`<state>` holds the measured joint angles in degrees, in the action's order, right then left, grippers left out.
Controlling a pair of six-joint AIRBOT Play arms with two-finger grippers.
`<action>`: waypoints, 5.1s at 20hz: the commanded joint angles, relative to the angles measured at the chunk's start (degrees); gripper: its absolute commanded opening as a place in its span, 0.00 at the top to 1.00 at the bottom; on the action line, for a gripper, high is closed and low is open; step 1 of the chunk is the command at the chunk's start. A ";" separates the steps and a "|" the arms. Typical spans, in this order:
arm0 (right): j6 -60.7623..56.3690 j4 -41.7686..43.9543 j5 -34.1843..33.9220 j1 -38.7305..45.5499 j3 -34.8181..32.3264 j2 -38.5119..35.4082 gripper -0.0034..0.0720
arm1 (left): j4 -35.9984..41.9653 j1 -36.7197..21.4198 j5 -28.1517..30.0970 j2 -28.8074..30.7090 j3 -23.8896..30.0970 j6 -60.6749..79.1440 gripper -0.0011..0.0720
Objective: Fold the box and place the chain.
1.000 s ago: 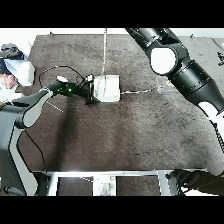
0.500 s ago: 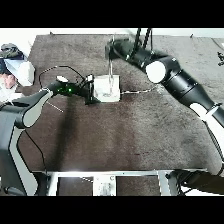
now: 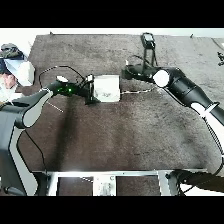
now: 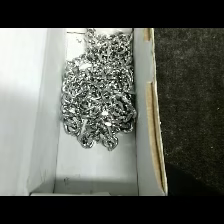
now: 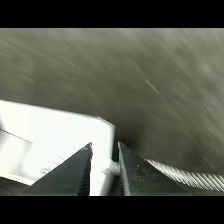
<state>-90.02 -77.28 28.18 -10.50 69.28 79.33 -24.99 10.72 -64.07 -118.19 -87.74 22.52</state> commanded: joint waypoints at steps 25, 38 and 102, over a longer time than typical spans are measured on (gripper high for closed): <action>-12.28 12.22 -21.62 18.14 -10.36 15.72 0.61 | -0.02 0.00 0.02 -0.04 0.02 0.00 0.50; -14.10 12.96 -21.33 15.54 -10.34 14.40 0.97 | -0.02 0.00 0.00 -0.02 0.02 0.00 0.50; 32.24 11.69 29.38 16.31 17.92 23.21 0.57 | -0.02 0.00 0.00 -0.02 0.02 0.00 0.50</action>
<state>-63.61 -64.97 48.40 4.05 80.73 97.51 -24.99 10.72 -64.07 -118.19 -87.74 22.52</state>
